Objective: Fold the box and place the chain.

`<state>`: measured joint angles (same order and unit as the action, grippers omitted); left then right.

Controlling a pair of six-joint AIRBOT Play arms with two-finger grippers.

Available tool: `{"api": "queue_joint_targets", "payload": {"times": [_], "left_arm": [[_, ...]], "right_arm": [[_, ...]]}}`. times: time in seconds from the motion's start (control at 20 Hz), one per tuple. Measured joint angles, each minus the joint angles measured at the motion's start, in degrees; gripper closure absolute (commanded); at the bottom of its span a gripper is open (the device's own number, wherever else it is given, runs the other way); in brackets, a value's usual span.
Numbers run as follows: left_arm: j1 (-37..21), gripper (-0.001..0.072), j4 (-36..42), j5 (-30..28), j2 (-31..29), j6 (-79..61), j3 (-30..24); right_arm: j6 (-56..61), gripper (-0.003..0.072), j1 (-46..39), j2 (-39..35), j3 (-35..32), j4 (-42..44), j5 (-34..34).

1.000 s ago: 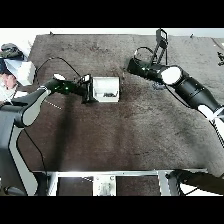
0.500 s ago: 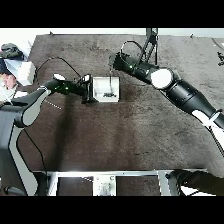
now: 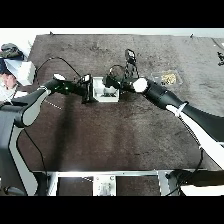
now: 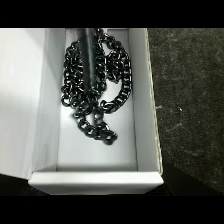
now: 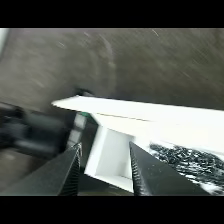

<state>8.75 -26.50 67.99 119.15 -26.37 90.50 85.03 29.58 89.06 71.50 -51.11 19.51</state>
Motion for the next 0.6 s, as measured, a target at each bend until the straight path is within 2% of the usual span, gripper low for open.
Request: {"api": "queue_joint_targets", "payload": {"times": [0.15, 0.4, 0.6], "left_arm": [[0.0, 0.0386, -0.02, 0.02, 0.0, -0.02, 0.0], [0.0, 0.0386, 0.0, 0.02, 0.0, -0.02, 0.0], [0.0, 0.0386, 0.0, 0.0, 0.0, 0.0, 0.0]], "right_arm": [[-0.28, 0.0347, -3.34, -1.6, -2.84, -2.91, 3.06], [-0.46, 0.0329, -15.08, -7.1, -13.25, -5.11, 1.25], [-0.04, 0.0329, -23.65, -5.27, -16.59, -5.03, -0.11]]}}
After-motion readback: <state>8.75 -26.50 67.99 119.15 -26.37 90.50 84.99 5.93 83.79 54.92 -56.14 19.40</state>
